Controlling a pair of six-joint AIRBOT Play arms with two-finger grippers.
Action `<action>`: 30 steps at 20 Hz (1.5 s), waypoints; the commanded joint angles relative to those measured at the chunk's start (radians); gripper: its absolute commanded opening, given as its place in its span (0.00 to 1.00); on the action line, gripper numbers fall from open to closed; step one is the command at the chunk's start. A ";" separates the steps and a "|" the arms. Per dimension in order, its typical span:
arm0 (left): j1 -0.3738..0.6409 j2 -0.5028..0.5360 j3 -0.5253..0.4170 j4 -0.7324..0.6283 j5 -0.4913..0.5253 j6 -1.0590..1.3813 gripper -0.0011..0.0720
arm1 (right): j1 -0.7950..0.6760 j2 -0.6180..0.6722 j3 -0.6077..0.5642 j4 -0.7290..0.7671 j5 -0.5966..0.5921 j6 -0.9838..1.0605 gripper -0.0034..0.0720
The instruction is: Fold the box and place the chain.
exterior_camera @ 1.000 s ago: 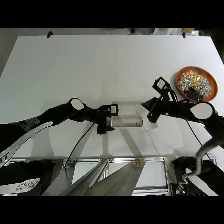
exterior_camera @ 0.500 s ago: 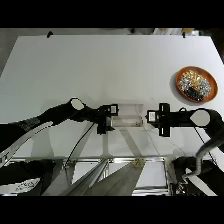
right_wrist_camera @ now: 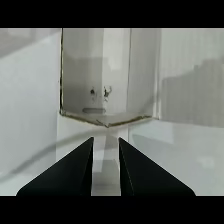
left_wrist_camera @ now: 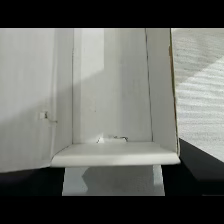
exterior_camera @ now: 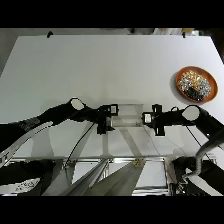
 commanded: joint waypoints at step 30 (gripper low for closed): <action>0.000 0.000 0.000 0.000 0.000 0.000 0.51 | 0.073 0.161 -0.005 -0.033 0.012 0.619 0.07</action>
